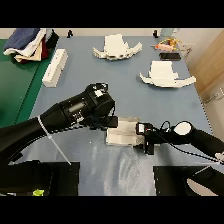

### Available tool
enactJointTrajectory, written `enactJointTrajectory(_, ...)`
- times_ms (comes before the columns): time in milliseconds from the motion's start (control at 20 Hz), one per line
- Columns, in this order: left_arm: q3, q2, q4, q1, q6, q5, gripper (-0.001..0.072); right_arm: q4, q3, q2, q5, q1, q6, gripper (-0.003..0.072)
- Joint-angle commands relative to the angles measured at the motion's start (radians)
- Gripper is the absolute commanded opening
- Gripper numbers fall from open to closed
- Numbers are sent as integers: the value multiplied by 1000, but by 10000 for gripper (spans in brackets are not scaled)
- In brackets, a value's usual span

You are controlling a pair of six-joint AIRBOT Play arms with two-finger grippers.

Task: Fold the box.

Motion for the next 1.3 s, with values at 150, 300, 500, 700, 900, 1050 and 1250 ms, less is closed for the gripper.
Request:
enactJointTrajectory(150, 5, 13, 24, 3, 189, 138, 15, 0, 1, 1, 0, 0, 0, 517)
enactJointTrajectory(300, -19, 45, -59, 58, 444, 146, 15, 0, 1, 1, 0, 0, 0, 517)
enactJointTrajectory(500, -205, 167, -271, 280, 1058, 258, 15, 0, 1, 1, 0, 0, 0, 517)
enactJointTrajectory(700, -385, 213, -475, 470, 1660, 379, 692, 0, 1, 1, 0, 0, 0, 517)
enactJointTrajectory(900, -529, 212, -768, 553, 2151, 470, 692, 0, 1, 1, 0, 0, 0, 517)
enactJointTrajectory(1050, -633, 212, -953, 547, 2525, 538, 692, 0, 1, 1, 0, 0, 0, 517)
enactJointTrajectory(1250, -726, 210, -1073, 521, 2739, 625, 691, 0, 1, 1, 0, 0, 0, 517)
